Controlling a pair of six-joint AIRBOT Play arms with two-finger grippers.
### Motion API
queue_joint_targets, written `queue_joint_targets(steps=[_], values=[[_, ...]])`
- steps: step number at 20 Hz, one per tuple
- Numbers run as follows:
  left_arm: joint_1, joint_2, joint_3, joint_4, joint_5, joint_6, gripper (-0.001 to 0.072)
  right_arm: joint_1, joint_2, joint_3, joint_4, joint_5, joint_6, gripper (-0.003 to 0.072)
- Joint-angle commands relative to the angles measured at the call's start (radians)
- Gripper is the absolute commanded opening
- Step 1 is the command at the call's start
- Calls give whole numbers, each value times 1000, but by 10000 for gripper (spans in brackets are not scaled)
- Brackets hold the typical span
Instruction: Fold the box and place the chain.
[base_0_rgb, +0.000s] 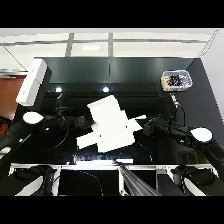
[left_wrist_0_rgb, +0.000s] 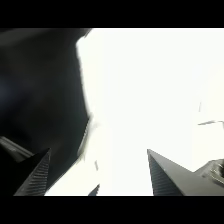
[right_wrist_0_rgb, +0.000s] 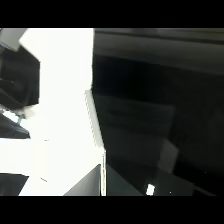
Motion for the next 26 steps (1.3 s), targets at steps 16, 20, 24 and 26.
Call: queue_joint_targets(steps=[16, 20, 24, 26], values=[[43, -533, 310, -16, -530, 647, 383, 14, 9, -6, -5, 8, 13, 18], [76, -533, 310, -19, -531, 649, 326, 14, 9, -5, -5, 9, 13, 17], [56, -533, 310, -23, -536, 669, 248, 14, 9, -6, -5, 9, 16, 18], [46, -533, 310, -23, -537, 691, 133, 14, 9, -6, -5, 9, 26, 18]])
